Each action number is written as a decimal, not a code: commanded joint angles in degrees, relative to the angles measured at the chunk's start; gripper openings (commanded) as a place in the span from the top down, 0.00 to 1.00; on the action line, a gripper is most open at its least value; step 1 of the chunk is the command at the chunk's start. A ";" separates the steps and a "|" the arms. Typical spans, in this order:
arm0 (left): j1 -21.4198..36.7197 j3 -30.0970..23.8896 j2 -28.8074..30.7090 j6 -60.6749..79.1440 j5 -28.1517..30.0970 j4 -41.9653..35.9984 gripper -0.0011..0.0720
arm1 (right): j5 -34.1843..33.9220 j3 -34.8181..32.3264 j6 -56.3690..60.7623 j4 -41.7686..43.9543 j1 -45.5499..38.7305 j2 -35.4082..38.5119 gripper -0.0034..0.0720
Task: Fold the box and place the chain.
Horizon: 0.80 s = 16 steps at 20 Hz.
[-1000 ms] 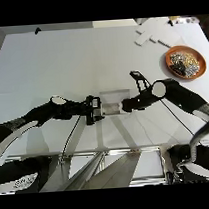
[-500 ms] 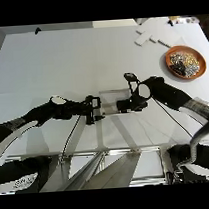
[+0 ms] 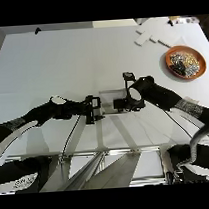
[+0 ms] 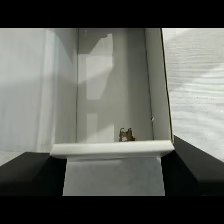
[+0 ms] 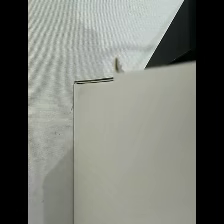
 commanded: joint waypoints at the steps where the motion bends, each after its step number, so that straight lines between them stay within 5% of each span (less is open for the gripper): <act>1: -0.04 0.02 0.00 -0.04 0.04 -0.07 0.90 | 1.27 0.15 1.62 -1.42 1.14 -0.74 0.32; 14: -0.04 0.02 -0.02 -0.04 0.07 -0.07 0.90 | 3.87 0.15 1.42 -4.85 1.14 -3.48 0.54; 16: -0.04 0.02 0.00 -0.04 0.07 -0.07 0.90 | 3.23 0.15 1.42 -4.81 1.14 -3.48 0.73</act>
